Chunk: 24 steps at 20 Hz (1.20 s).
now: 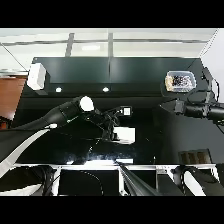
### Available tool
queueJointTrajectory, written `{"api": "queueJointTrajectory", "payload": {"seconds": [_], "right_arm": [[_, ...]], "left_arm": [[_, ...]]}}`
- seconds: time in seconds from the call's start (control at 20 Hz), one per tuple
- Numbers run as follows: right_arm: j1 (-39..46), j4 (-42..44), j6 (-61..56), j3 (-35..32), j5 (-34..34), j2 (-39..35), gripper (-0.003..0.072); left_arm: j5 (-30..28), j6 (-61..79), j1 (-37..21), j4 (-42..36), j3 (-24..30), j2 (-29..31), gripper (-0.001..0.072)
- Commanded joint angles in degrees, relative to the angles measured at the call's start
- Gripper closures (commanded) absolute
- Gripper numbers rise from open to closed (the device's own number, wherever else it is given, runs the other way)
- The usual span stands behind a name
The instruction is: Fold the box and place the chain.
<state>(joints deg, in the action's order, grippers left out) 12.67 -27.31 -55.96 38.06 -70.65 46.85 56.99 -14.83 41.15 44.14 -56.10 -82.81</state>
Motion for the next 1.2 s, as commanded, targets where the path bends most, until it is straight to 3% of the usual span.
{"api": "queueJointTrajectory", "payload": {"seconds": [0.0,0.35,0.65,1.0,1.05,1.1,1.15], "right_arm": [[0.0,-0.02,-0.02,0.07,0.04,-0.04,0.0668],[0.0,-0.02,-0.02,0.07,0.0,-0.04,0.0668],[0.0,-0.02,-0.02,0.07,0.0,-0.04,0.0668],[0.0,-0.02,-0.04,0.07,0.39,-0.04,0.0668],[0.0,0.0,-0.15,0.07,0.39,-0.04,0.0668],[0.0,0.0,-0.22,0.07,0.39,-0.04,0.0668],[0.0,0.0,-0.22,0.07,0.39,-0.04,0.0668]], "left_arm": [[0.02,-0.28,0.79,0.17,-0.04,-0.26,-0.0001],[-0.28,-0.52,1.33,0.55,-0.02,-0.26,-0.0002],[-12.04,-4.17,5.66,4.9,2.78,-0.26,-0.0003],[-14.53,-4.07,7.1,4.66,5.07,-2.08,0.0003],[-14.38,-4.07,7.17,4.94,5.07,-2.05,0.0072],[-13.68,-4.07,6.95,5.01,4.76,-1.95,0.0271],[-11.61,-4.07,6.21,5.55,4.07,-1.81,0.042]]}}
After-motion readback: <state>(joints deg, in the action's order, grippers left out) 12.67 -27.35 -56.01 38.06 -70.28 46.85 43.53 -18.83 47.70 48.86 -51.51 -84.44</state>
